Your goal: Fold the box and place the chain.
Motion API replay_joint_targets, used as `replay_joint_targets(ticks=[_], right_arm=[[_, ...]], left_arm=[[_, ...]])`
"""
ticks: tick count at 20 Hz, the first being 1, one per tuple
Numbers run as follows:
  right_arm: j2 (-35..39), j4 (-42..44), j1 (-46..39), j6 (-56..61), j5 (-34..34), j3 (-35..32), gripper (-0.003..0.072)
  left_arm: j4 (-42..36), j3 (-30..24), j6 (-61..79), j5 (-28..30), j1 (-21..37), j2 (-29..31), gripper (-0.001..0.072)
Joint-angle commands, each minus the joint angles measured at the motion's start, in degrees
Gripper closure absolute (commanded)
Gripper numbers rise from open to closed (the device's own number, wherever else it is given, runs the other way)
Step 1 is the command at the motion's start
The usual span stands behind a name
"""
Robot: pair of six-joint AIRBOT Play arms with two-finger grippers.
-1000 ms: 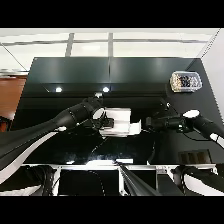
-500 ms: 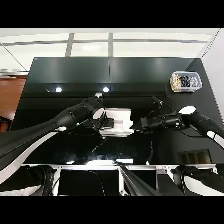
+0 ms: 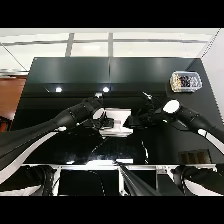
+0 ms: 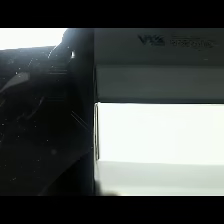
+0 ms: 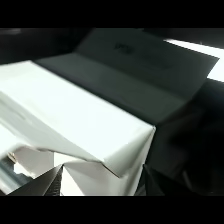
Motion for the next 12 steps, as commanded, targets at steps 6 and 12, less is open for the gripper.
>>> replay_joint_targets(ticks=[6, 12], right_arm=[[0.0, -17.9, 8.4, 21.4, -2.6, 5.1, 0.0253], [-0.1, -28.6, 10.9, 34.4, -0.2, 9.2, 0.0255]], left_arm=[[0.0, 0.0, 0.0, 0.0, 0.0, 0.0, 0.0683], [0.0, 0.0, 0.0, 0.0, 0.0, 0.0, 0.0683]])
